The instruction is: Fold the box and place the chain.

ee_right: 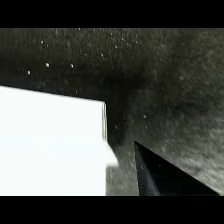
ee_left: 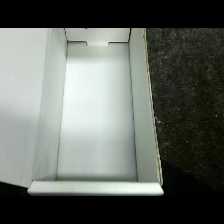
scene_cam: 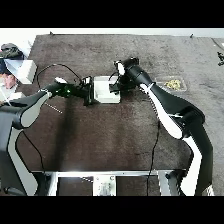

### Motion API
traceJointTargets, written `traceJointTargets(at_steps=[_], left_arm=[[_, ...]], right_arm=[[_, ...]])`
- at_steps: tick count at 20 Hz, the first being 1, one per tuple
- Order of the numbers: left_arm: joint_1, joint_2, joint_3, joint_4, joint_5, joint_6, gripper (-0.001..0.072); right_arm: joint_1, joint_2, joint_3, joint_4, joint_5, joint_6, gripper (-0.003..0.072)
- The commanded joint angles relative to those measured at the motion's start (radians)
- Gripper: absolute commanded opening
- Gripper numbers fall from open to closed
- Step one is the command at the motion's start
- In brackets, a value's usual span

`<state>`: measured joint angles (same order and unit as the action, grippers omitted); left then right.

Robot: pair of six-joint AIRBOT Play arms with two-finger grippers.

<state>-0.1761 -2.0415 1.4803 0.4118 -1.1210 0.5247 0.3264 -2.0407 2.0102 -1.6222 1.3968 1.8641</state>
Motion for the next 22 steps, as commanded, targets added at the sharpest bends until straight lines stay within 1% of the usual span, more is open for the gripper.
traceJointTargets(at_steps=[1, 3, 4, 6, 8, 9, 10, 11, 13, 14, 17, 20, 22], left_arm=[[0.000, 0.000, 0.000, -0.001, 0.002, 0.000, 0.0366], [0.000, 0.000, 0.000, -0.001, 0.002, 0.000, 0.0366], [0.000, 0.000, 0.000, -0.001, 0.002, 0.000, 0.0366], [0.000, 0.000, 0.000, -0.001, 0.001, 0.000, 0.0366], [0.000, 0.000, 0.000, -0.001, 0.002, 0.000, 0.0366], [0.000, 0.000, 0.000, -0.001, 0.002, 0.000, 0.0366], [0.000, 0.000, 0.000, -0.001, 0.002, 0.000, 0.0365], [0.000, 0.000, 0.000, -0.001, 0.002, 0.000, 0.0366], [0.000, 0.000, 0.000, -0.001, 0.002, 0.000, 0.0366], [0.000, 0.000, 0.000, -0.001, 0.002, 0.000, 0.0366], [0.000, 0.000, 0.000, -0.001, 0.002, 0.000, 0.0366], [0.000, 0.000, 0.000, -0.001, 0.002, 0.000, 0.0366], [0.000, 0.000, 0.000, -0.001, 0.002, 0.000, 0.0366]], right_arm=[[0.001, 0.045, 0.001, -0.001, 0.033, -0.066, 0.0415], [0.011, 0.097, -0.006, -0.002, 0.001, -0.179, 0.0414], [0.020, 0.143, -0.034, -0.023, -0.055, -0.207, 0.0414], [0.027, 0.272, -0.156, -0.052, -0.182, -0.205, 0.0413], [0.008, 0.384, -0.292, -0.058, -0.255, -0.204, 0.0413], [-0.014, 0.438, -0.369, -0.061, -0.311, -0.213, 0.0413], [-0.042, 0.491, -0.445, -0.060, -0.385, -0.227, 0.0345], [-0.069, 0.539, -0.512, -0.056, -0.460, -0.233, 0.0222], [-0.134, 0.636, -0.629, -0.050, -0.591, -0.234, 0.0216], [-0.176, 0.666, -0.665, -0.050, -0.624, -0.233, 0.0217], [-0.340, 0.681, -0.710, -0.047, -0.606, -0.247, 0.0217], [-0.499, 0.649, -0.737, 0.064, -0.606, -0.346, 0.0217], [-0.568, 0.600, -0.737, 0.126, -0.605, -0.415, 0.0217]])
